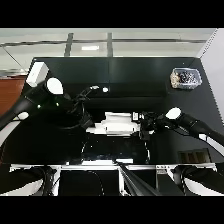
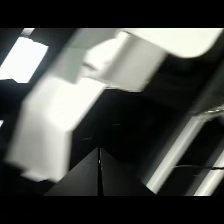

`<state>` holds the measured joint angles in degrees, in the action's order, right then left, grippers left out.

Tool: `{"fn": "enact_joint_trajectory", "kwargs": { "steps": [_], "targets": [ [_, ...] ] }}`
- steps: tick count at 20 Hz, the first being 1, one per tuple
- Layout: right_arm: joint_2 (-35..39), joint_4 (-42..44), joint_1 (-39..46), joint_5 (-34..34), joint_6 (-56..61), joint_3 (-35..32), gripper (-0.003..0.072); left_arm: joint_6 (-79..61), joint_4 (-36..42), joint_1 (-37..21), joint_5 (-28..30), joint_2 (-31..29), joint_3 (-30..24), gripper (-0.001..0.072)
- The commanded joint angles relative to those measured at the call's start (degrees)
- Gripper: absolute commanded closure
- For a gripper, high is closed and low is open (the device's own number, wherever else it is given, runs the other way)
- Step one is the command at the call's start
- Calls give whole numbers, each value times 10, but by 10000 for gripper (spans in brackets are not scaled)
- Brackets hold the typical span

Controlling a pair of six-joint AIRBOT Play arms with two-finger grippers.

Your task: Fold the box and place the chain.

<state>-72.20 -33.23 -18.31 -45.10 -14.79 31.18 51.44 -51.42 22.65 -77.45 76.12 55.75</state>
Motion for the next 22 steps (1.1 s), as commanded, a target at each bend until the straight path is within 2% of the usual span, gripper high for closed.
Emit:
{"fn": "enact_joint_trajectory", "kwargs": {
  "steps": [1, 2, 3, 5, 6, 11, 14, 17, 20, 22],
  "targets": [
    [0, 0, 0, 2, 0, 0, 558, -50, 267, -8, 99, -5, -85, 686],
    [0, 0, 0, 2, 0, 0, 558, -81, 332, -9, 169, -5, -99, 686],
    [0, 0, 0, 2, 0, 0, 558, -100, 360, -8, 240, -5, -103, 686],
    [0, 0, 0, 3, 0, 0, 558, -108, 351, 0, 368, -1, -103, 686],
    [0, 0, 0, 2, 0, 0, 558, -107, 353, 3, 391, 8, -103, 686],
    [0, 0, 0, 3, 0, 0, 558, -108, 307, 17, 352, 88, -103, 686],
    [0, 0, 0, 3, 0, 0, 558, -104, 304, 15, 323, 104, -103, 687],
    [0, 0, 0, 3, 0, 0, 558, -103, 278, -19, 296, 52, -96, 688],
    [0, 0, 0, 3, 0, 0, 558, -85, 229, -67, 268, -52, -101, 687],
    [0, 0, 0, 3, 0, 0, 558, -93, 236, -77, 260, -115, -132, 684]
  ]
}}
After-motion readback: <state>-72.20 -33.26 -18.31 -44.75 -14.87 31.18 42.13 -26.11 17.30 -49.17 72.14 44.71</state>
